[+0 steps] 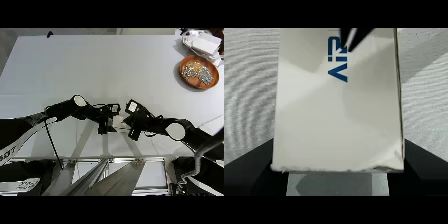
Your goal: Fold the box and place the chain.
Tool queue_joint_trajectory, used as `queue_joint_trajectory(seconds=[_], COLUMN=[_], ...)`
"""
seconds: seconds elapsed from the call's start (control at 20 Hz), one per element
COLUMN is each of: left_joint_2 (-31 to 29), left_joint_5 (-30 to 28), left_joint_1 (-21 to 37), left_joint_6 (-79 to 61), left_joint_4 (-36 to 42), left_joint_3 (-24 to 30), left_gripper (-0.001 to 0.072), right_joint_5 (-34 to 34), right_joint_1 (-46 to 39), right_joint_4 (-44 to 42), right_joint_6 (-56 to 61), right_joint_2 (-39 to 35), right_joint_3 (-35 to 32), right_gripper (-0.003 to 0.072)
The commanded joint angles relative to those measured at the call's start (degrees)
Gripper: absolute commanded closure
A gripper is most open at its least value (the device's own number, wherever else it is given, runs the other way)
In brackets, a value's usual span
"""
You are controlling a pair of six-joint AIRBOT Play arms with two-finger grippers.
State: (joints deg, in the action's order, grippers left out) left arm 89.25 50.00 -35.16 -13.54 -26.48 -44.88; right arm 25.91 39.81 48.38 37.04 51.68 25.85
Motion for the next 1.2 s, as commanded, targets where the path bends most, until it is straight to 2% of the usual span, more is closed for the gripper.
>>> queue_joint_trajectory(seconds=[0.0, 0.15, 0.45, 0.95, 1.15], left_joint_2=[-0.1, -0.1, -0.1, -0.1, -0.1], left_joint_5=[0.0, 0.0, 0.0, 0.0, 0.0], left_joint_1=[0.0, 0.0, 0.0, 0.0, 0.0], left_joint_6=[-0.2, -0.2, -0.2, -0.2, -0.2], left_joint_4=[-0.1, -0.1, -0.1, -0.1, -0.1], left_joint_3=[-0.1, -0.1, -0.1, -0.1, -0.1], left_gripper=[0.0573, 0.0573, 0.0573, 0.0573, 0.0573], right_joint_5=[0.7, 3.7, 1.9, 5.3, 4.2], right_joint_1=[0.1, 0.2, 2.6, 2.6, 2.5], right_joint_4=[-1.7, -2.3, -8.4, -7.6, -7.6], right_joint_6=[0.0, 0.0, -4.5, -3.8, -3.8], right_joint_2=[-0.7, -0.3, 4.0, 4.6, 4.4], right_joint_3=[0.0, -0.2, -1.2, -1.2, -0.9], right_gripper=[0.0681, 0.0681, 0.0681, 0.0681, 0.0679])
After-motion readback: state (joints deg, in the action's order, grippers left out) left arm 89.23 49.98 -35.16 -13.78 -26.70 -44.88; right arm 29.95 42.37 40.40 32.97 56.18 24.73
